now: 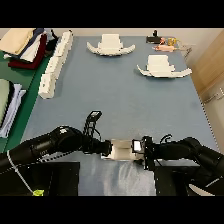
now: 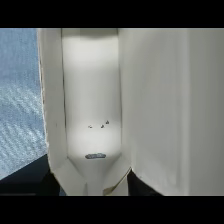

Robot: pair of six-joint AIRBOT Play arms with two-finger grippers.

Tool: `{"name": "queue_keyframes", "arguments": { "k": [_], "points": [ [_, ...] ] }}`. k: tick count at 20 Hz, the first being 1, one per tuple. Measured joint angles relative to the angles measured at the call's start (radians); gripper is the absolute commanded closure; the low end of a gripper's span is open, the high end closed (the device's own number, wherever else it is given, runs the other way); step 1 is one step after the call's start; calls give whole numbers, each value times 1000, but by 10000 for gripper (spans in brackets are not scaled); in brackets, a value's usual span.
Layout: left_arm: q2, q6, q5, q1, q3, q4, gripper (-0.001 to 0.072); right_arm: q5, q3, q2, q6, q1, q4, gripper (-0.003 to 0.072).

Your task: Fold the box.

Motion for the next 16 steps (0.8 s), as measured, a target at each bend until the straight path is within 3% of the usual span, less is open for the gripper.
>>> {"name": "queue_keyframes", "arguments": {
  "k": [7, 16],
  "points": [
    [-140, -285, -121, -140, 133, 225, 248, 0, 0, 0, 0, 0, 0, 267],
    [-286, -600, -265, -209, 262, 400, 248, 0, 0, 0, 0, 0, 0, 266]
  ]
}}
